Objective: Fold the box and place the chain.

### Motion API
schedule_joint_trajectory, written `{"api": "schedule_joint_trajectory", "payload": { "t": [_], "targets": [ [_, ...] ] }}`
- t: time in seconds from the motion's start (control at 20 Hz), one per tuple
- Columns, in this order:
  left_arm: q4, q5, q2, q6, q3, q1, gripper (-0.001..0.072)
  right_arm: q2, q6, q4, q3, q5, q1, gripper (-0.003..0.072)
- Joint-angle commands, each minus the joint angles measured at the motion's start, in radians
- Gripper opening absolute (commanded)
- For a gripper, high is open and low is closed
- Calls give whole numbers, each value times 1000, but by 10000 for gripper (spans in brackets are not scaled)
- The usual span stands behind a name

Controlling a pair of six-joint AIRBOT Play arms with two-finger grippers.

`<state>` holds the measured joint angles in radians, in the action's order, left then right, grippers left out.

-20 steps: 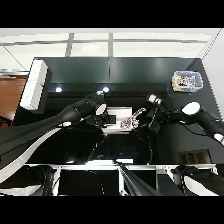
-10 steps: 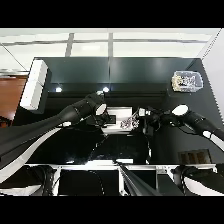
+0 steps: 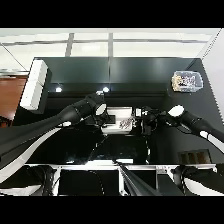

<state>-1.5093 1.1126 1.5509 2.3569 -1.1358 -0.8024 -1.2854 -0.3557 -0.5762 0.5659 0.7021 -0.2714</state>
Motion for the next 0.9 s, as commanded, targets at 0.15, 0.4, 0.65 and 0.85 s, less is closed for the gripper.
{"api": "schedule_joint_trajectory", "payload": {
  "t": [0.15,0.4,0.65,0.85],
  "targets": [
    [0,0,0,-1,-1,1,29,99,273,-117,8,-8,14,14],
    [1,0,0,-1,-1,1,29,321,692,-143,72,93,49,13],
    [3,-1,0,-1,-1,1,29,391,1001,-130,264,337,49,14],
    [3,-1,0,-1,-1,1,29,391,1126,-39,422,389,49,13]
  ]
}}
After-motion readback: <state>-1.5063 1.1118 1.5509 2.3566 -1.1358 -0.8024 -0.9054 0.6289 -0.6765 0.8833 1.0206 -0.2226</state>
